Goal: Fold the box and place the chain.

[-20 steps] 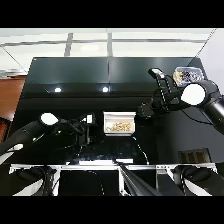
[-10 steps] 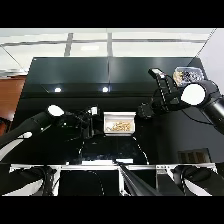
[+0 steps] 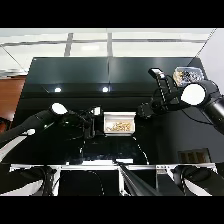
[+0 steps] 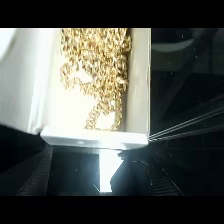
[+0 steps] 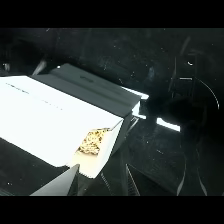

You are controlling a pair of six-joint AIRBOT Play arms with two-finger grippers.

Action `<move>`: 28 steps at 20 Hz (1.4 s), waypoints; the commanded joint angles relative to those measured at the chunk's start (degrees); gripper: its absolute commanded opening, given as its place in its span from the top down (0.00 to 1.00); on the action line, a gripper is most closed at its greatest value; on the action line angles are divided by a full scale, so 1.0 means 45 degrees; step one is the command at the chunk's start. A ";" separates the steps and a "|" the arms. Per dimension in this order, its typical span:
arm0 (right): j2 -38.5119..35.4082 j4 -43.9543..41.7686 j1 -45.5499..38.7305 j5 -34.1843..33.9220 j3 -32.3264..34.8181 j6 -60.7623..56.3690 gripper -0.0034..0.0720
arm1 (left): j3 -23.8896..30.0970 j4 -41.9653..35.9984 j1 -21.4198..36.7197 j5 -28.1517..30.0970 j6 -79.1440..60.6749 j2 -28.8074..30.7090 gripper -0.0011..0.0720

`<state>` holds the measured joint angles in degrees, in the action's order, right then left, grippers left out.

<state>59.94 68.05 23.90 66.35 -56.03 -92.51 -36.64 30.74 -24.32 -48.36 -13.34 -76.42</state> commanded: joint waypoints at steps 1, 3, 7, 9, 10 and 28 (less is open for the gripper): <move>0.0010 -0.0005 0.0000 -0.0044 0.0010 0.0000 0.48 | -0.0194 0.0146 -0.0253 0.0359 0.0185 -0.0151 0.01; 0.0010 -0.0010 0.0000 -0.0039 0.0010 0.0000 0.48 | -0.0369 0.0175 -0.0257 0.0311 0.0301 -0.0296 0.01; 0.0010 0.0000 0.0010 -0.0053 0.0010 0.0000 0.48 | -0.0559 0.0423 -0.0646 0.0398 0.0291 -0.0447 0.01; 0.0010 -0.0005 0.0010 -0.0136 0.0010 0.0000 0.48 | -0.0656 0.0403 -0.0758 0.0471 0.0296 -0.0520 0.01; 0.0010 0.0000 0.0019 -0.0160 0.0010 0.0000 0.48 | -0.0699 0.0408 -0.0797 0.0500 0.0296 -0.0563 0.01; 0.2045 -0.0461 0.0034 -0.1880 0.0000 0.4167 0.01 | -0.0709 0.0646 -0.1049 0.0787 0.0408 -0.0568 0.44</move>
